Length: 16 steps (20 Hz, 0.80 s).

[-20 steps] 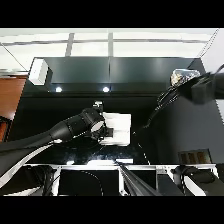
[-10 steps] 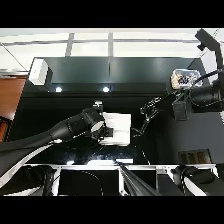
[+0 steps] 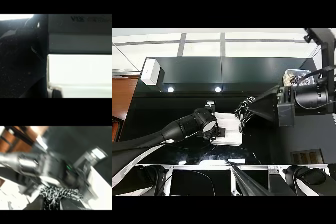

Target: Fold the box and place the chain.

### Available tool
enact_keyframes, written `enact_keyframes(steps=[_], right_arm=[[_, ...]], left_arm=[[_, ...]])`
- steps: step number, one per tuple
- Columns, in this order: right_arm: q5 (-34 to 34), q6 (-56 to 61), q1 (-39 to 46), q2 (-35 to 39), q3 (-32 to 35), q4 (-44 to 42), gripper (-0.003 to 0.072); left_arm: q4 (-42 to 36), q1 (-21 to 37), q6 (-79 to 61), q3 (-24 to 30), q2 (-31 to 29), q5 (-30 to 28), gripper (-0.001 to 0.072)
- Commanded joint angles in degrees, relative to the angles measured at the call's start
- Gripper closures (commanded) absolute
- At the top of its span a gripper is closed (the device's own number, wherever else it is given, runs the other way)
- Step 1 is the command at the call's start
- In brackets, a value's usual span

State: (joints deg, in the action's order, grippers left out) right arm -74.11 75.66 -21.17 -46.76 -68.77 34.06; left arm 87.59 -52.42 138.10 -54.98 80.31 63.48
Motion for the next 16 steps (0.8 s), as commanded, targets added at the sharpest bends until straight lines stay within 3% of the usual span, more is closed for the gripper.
enact_keyframes(steps=[1,16], right_arm=[[6.27,-0.81,-1.33,0.04,-0.04,-5.31,0.068],[9.49,-1.11,-1.33,-1.49,-3.15,-5.05,0.068]], left_arm=[[0.0,0.04,-0.02,0.0,0.02,0.02,0.0683],[-0.02,0.04,-0.02,0.0,0.02,0.07,0.0683]])
